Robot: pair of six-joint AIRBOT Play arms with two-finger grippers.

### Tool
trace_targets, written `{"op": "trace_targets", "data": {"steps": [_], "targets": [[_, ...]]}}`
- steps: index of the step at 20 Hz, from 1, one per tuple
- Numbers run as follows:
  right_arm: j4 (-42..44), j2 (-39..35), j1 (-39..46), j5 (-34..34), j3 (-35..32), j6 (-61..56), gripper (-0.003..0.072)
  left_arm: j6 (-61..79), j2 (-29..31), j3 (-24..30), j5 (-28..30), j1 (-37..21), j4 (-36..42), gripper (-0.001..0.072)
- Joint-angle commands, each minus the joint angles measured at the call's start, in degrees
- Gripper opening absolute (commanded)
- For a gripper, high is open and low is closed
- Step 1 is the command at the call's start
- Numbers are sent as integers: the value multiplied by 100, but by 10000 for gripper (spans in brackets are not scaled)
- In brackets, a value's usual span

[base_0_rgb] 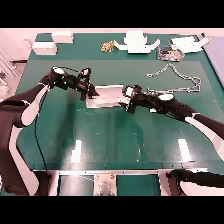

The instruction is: Fold the box and place the chain.

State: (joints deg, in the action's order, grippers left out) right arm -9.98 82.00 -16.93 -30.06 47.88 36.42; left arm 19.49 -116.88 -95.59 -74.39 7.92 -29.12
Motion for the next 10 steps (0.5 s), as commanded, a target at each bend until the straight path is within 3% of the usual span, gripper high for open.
{"op": "trace_targets", "data": {"steps": [1, 10], "targets": [[55, 188, 216, -433, 160, 33, 639, 2, 2, -7, -2, 2, 0, 19], [33, 498, 710, -1353, 422, 175, 642, 2, 2, -4, -2, 0, -4, 19]]}}
